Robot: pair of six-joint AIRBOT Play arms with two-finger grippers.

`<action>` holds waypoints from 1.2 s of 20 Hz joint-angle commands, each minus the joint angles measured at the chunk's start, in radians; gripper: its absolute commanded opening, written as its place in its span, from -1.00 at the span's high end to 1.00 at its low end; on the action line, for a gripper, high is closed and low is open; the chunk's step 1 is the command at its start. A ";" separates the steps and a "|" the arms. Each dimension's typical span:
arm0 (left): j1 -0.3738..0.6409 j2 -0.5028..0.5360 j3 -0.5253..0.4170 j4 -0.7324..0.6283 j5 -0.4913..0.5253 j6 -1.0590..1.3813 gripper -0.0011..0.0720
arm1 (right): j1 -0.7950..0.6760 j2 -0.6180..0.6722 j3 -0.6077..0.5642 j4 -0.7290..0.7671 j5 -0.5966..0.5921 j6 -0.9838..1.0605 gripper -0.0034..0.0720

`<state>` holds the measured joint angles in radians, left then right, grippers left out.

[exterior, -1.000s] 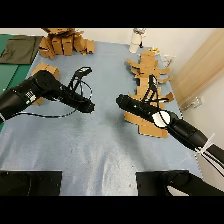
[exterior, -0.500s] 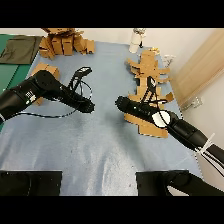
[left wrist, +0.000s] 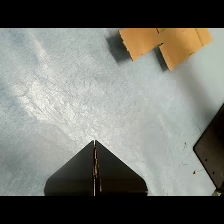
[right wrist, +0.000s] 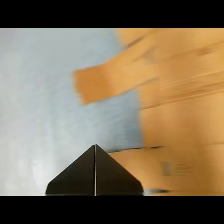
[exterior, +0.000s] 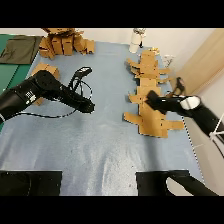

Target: Fold the box.

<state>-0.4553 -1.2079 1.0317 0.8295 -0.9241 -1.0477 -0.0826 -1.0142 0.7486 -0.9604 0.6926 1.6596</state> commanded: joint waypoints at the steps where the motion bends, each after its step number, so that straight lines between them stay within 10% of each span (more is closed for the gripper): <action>1: 0.000 0.000 0.001 0.000 0.000 0.000 0.94 | -0.333 -0.071 0.076 -0.005 0.240 -0.133 0.49; 8: 0.000 0.000 0.001 -0.008 0.032 0.000 0.94 | -0.598 -0.229 0.237 -0.119 0.269 -0.274 -0.39; 16: 0.000 0.000 0.001 -0.081 0.000 0.000 0.94 | -0.598 -0.351 0.272 -0.383 0.360 -0.309 -0.39; 24: 0.000 0.000 0.001 -0.182 -0.075 -0.001 0.94 | -0.597 -0.422 0.272 -0.282 0.531 -0.476 -0.38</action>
<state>-0.4553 -1.2079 1.0317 0.6891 -0.9756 -1.0481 -0.6792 -1.4197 1.0199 -1.2701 1.1446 1.2442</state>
